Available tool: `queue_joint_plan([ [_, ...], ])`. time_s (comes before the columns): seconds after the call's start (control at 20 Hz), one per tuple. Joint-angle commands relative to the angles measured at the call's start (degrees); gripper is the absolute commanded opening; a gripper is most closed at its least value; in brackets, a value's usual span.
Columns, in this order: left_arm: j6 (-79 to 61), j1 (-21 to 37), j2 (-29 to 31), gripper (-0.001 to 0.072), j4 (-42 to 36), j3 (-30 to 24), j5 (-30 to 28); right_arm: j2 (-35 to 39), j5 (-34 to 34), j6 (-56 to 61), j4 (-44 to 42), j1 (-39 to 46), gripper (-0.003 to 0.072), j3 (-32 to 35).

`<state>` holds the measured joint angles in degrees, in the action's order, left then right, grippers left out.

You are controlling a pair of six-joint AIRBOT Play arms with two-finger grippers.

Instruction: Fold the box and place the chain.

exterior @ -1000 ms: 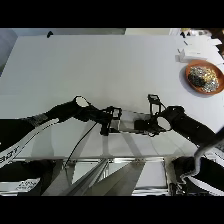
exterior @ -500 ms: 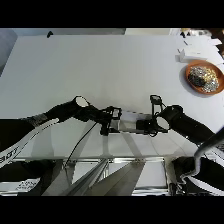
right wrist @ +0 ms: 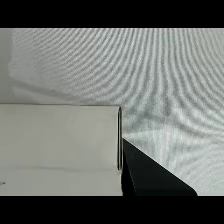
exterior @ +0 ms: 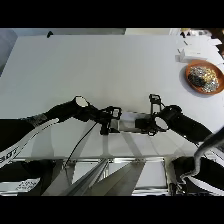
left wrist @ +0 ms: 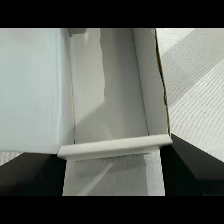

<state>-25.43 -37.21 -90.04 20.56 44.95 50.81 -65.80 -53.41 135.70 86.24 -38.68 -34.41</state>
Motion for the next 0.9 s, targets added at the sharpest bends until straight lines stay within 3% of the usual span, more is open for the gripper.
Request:
queue_joint_plan([
  [0.0, -0.1, 0.0, 0.0, 0.0208, 0.0, 0.0, 0.0, -1.8, -1.2, 0.9, 0.3, -0.7, 0.0181, 0.0],
  [0.2, -0.1, 0.0, 0.0, 0.0208, 0.0, 0.0, 0.0, -1.8, -1.2, 0.8, 0.6, -0.9, 0.0051, 0.0],
  [0.3, -0.1, 0.0, 0.0, 0.0208, 0.0, 0.0, 0.0, -1.8, -1.3, 0.8, 0.6, -0.9, 0.0023, 0.0],
  [0.45, -0.1, 0.0, 0.0, 0.0208, 0.0, 0.0, 0.0, -1.8, -1.3, 0.6, 0.6, -0.9, 0.0026, 0.0],
  [0.55, -0.1, 0.0, 0.0, 0.0208, 0.0, 0.0, 0.0, -1.8, -1.3, 0.5, 0.5, -0.9, 0.0103, 0.0],
  [0.6, -0.1, 0.0, 0.0, 0.0208, 0.0, 0.0, 0.0, -1.8, -1.3, 0.5, 0.6, -0.9, 0.0103, 0.0],
  [0.65, -0.1, 0.0, 0.0, 0.0208, 0.0, 0.0, 0.0, -1.8, -1.5, 0.4, 0.6, -0.9, 0.0032, 0.0],
  [0.75, -0.1, 0.0, 0.0, 0.0208, 0.0, 0.0, 0.0, -1.3, -1.4, 0.3, 0.6, -0.9, 0.0023, 0.0],
  [0.8, -0.1, 0.0, 0.0, 0.0208, 0.0, 0.0, 0.0, -0.6, -1.4, 0.3, 0.6, -0.9, 0.0035, 0.0],
  [0.85, -0.1, 0.0, 0.0, 0.0208, 0.0, 0.0, 0.0, 0.3, -1.4, -0.4, 0.6, -0.9, 0.0147, 0.0],
])
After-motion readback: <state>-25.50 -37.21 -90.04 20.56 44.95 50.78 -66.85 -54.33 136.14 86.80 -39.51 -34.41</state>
